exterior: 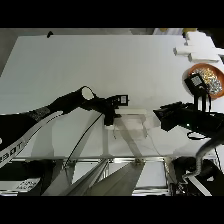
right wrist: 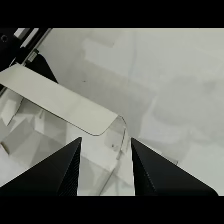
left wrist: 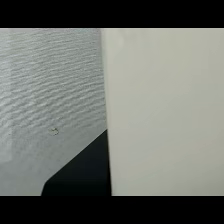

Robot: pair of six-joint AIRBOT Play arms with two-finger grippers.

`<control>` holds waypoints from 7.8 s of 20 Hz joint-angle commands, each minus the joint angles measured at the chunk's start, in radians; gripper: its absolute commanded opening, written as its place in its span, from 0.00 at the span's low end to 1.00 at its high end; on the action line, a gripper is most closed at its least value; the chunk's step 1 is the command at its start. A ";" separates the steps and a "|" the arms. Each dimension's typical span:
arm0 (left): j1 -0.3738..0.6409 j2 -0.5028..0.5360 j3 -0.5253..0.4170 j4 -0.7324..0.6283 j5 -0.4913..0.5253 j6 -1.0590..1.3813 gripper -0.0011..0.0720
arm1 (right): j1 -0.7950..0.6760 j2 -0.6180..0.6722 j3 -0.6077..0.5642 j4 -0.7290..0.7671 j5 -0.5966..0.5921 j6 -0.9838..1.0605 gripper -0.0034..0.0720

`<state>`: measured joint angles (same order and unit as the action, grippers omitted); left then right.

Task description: Fold the box and place the chain.

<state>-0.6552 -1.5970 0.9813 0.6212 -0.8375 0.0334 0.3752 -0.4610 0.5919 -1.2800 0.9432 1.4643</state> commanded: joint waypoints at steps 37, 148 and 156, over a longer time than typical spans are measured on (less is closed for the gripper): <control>0.031 0.011 0.000 -0.135 -0.072 -0.325 0.02 | 0.772 -0.647 -0.128 0.372 -0.838 0.033 0.07; -0.038 0.004 0.010 0.128 0.082 -0.164 0.03 | 0.205 -0.246 -0.168 -0.052 0.055 -0.867 0.93; -0.038 0.004 0.010 0.128 0.082 -0.164 0.03 | 0.248 -0.202 -0.341 -0.060 -0.233 -0.953 0.96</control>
<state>-0.6930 -1.5929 0.9916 0.7490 -0.7551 -0.1314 0.6167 -0.6678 0.3080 -1.3388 0.8192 0.5640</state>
